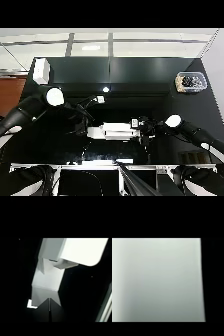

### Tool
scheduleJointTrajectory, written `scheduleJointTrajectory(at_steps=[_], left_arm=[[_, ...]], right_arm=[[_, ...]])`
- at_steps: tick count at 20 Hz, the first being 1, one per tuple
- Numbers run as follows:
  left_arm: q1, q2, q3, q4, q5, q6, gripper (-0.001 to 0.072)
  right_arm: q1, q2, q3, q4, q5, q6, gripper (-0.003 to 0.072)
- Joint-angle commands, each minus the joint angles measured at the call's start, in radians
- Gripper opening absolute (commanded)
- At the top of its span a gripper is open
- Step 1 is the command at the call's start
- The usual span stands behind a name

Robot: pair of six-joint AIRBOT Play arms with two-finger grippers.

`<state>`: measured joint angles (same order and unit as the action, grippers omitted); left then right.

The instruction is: Fold the box and place the chain.

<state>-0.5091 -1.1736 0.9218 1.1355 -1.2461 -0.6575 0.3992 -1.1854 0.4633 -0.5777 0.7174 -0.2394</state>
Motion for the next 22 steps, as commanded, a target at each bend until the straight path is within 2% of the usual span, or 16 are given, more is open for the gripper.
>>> scheduleJointTrajectory(at_steps=[1,3,6,7,8,9,13,16,18,22], left_arm=[[-0.009,0.051,-0.039,-0.224,-0.111,-0.118,0.0021],[-0.045,0.048,-0.108,-0.373,-0.024,-0.118,0.0021],[-0.116,0.032,-0.208,-0.443,0.123,-0.122,0.0022],[-0.129,0.032,-0.233,-0.473,0.183,-0.117,0.0022],[-0.134,0.032,-0.249,-0.511,0.246,-0.103,0.0022],[-0.133,0.032,-0.258,-0.56,0.315,-0.07,0.0022],[-0.114,0.028,-0.259,-0.755,0.624,0.068,0.0024],[-0.111,0.008,-0.258,-0.759,0.813,0.068,0.0024],[-0.11,-0.021,-0.257,-0.754,0.841,0.068,0.0024],[-0.111,-0.132,-0.23,-0.611,0.725,0.058,0.0022]], right_arm=[[0.001,0.0,0.0,0.001,0.003,0.0,0.049],[0.001,0.0,0.0,0.001,0.004,0.0,0.0489],[0.001,0.0,0.0,0.001,0.005,0.0,0.0488],[0.001,0.0,0.0,0.001,0.005,0.0,0.0381],[0.001,0.0,0.0,0.001,0.01,0.0,0.0174],[0.001,0.0,0.0,0.0,0.014,0.0,0.0134],[0.001,0.0,0.0,0.0,0.019,0.0,0.0136],[0.001,0.0,0.0,0.0,0.019,0.0,0.0136],[0.001,0.0,0.0,0.0,0.019,0.0,0.0136],[0.001,0.0,0.0,0.0,0.019,0.0,0.0136]])
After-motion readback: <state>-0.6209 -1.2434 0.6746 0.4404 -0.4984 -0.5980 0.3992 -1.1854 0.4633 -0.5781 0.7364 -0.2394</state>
